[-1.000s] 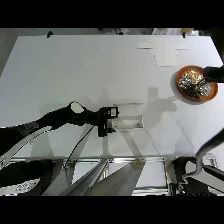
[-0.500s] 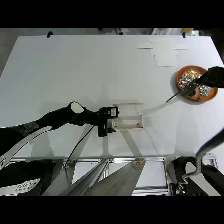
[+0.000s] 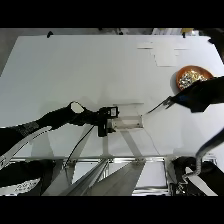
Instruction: Fold the box and place the chain.
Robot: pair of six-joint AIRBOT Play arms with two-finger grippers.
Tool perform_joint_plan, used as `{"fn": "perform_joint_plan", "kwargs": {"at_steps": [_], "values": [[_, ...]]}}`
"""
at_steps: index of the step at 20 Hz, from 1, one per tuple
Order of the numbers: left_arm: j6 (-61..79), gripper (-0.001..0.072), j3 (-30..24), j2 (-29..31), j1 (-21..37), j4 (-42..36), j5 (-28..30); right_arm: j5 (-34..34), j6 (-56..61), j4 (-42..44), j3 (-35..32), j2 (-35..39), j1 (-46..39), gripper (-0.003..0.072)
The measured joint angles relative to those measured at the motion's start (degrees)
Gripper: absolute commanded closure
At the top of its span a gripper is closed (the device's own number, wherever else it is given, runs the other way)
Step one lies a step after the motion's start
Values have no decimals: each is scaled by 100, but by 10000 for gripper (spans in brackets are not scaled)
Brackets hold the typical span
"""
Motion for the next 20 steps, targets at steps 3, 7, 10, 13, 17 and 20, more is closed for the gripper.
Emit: {"fn": "perform_joint_plan", "kwargs": {"at_steps": [3,7,10,13,17,20], "values": [[0,501,0,0,0,-2,0,-203,-4,7,-271,26,573,668],[0,501,0,0,0,0,-2,-787,-118,-28,-986,31,1067,668],[0,501,0,0,0,0,0,-1370,-243,-66,-1530,-33,1209,668],[0,501,0,0,0,0,0,-1838,-302,-81,-1941,-160,1263,668],[0,501,0,0,0,0,0,-2332,-435,-90,-2328,-369,1432,667],[0,501,0,0,0,0,0,-2594,-546,-151,-2527,-551,1598,666]]}}
